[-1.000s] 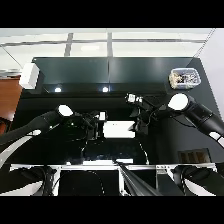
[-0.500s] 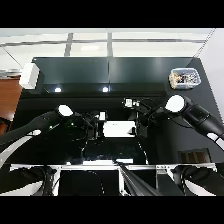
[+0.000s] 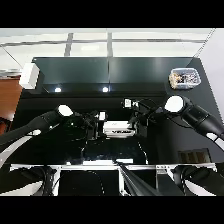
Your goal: Fold the box and place the chain.
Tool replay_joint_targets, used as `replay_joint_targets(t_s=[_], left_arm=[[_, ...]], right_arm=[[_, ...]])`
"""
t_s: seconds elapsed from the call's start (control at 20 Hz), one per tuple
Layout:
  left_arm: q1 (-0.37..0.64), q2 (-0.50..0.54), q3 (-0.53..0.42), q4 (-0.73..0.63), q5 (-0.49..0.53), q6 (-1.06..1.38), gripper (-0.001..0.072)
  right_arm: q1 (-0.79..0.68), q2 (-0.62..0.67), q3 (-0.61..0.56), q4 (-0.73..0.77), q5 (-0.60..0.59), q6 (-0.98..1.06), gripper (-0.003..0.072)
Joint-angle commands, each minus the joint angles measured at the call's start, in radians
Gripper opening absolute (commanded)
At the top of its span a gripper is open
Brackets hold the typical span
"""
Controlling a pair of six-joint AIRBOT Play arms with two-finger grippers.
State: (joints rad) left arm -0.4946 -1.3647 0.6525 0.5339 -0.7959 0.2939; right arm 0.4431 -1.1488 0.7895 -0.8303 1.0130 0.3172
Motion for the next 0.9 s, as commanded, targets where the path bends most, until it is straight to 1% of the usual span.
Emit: replay_joint_targets(t_s=[0.0,0.2,0.25,0.3,0.8,0.85], left_arm=[[-0.001,0.0,0.0,0.0,-0.002,0.002,0.0442],[-0.001,0.0,0.0,0.0,-0.002,0.002,0.0442],[-0.001,0.0,0.0,0.0,-0.002,0.002,0.0442],[-0.001,0.0,0.0,0.0,-0.002,0.002,0.0442],[-0.001,0.0,0.0,0.0,-0.002,0.002,0.0442],[-0.001,0.0,0.0,0.0,-0.002,0.002,0.0442]], right_arm=[[0.001,-0.001,0.0,-0.001,0.005,0.001,0.0217],[0.001,-0.001,0.0,-0.001,0.022,0.001,0.0219],[0.001,-0.001,0.0,-0.001,0.025,0.001,0.0263],[0.0,-0.001,0.0,-0.002,0.027,0.001,0.0277],[0.0,-0.001,-0.007,-0.01,0.041,0.004,0.0279],[0.0,-0.001,-0.016,-0.012,0.038,0.005,0.0295]])
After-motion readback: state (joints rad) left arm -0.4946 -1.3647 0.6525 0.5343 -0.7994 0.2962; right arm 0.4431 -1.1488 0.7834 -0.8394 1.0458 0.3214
